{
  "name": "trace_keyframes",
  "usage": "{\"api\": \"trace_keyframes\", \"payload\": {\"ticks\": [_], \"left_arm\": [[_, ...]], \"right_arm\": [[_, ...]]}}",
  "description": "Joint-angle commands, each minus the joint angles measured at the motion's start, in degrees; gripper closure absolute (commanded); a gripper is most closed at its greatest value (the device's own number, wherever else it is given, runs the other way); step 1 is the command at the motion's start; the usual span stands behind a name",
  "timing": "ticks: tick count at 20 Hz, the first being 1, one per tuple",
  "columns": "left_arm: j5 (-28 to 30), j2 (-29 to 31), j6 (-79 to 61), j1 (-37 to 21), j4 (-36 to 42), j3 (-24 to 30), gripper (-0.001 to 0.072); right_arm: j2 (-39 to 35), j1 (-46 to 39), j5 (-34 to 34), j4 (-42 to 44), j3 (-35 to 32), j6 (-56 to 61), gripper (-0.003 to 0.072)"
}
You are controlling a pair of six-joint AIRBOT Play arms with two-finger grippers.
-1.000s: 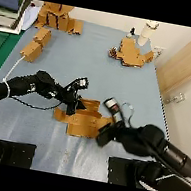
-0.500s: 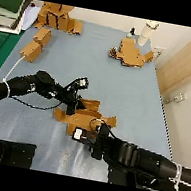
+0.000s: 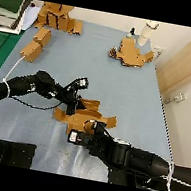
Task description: Fold the box.
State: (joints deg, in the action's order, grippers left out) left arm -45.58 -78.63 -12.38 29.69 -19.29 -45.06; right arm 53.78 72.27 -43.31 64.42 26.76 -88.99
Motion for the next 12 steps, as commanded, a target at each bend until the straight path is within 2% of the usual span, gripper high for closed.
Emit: {"api": "trace_keyframes", "payload": {"ticks": [1, 12], "left_arm": [[0.0, 0.0, 0.0, 0.0, 0.0, 0.0, 0.0697], [0.0, 0.0, 0.0, 0.0, 0.0, 0.0, 0.0697]], "right_arm": [[1.2, 0.1, 0.6, -0.7, 0.0, 0.7, 0.0138], [3.1, 0.1, 0.1, -11.3, 1.5, 12.1, 0.0138]]}}
